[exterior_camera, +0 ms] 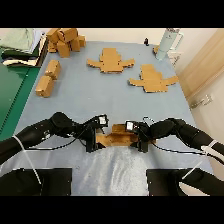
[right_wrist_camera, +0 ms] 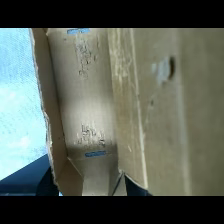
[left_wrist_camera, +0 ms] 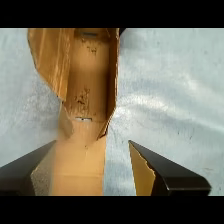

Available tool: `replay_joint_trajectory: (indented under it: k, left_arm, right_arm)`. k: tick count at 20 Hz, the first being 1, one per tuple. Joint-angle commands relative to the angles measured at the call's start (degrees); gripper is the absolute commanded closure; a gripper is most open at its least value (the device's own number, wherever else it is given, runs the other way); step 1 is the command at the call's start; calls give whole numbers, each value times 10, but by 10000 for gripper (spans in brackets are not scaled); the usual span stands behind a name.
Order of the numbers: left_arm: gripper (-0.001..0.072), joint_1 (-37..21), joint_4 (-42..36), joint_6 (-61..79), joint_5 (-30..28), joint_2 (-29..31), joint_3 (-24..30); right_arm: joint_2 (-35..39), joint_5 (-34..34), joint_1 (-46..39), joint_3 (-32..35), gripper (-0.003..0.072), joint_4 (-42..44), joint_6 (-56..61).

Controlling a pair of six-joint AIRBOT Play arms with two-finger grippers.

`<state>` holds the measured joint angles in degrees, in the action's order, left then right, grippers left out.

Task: Fold the box.

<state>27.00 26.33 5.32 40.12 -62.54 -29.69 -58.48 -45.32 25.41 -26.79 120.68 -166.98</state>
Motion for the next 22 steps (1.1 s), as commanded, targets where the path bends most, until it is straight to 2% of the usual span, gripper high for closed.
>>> replay_joint_trajectory:
  k: [1, 2, 4, 5, 7, 12, 13, 17, 19, 22]
  left_arm:
    - [1, 25, -70, 46, -19, -33, -4]
    - [103, 30, -75, 45, -22, -42, -7]
    - [361, 30, -75, 46, -33, -54, -11]
    - [421, 30, -74, 46, -46, -56, -11]
    - [420, 30, -70, 45, -68, -56, -11]
    - [437, 30, -66, 46, -76, -56, -11]
    - [567, 30, -66, 47, -76, -56, -11]
    - [583, 47, -77, 48, -83, -57, -11]
    - [582, 56, -101, 51, -103, -60, -11]
    - [582, 66, -133, 76, -102, -65, -14]
  right_arm:
    - [0, 0, 0, 0, 212, 0, 0]
    - [0, 0, 0, 0, 212, 0, 0]
    - [0, 0, 0, 0, 212, 0, 0]
    - [0, 0, 0, 0, 212, 0, 0]
    - [0, 0, 0, 0, 212, 0, 0]
    - [0, 0, 0, 0, 212, 0, 0]
    - [0, 0, 0, 0, 212, 0, 0]
    - [0, 0, 0, 0, 212, 0, 0]
    - [0, 0, 0, 0, 212, 0, 0]
    - [0, 0, 0, 0, 212, 0, 0]
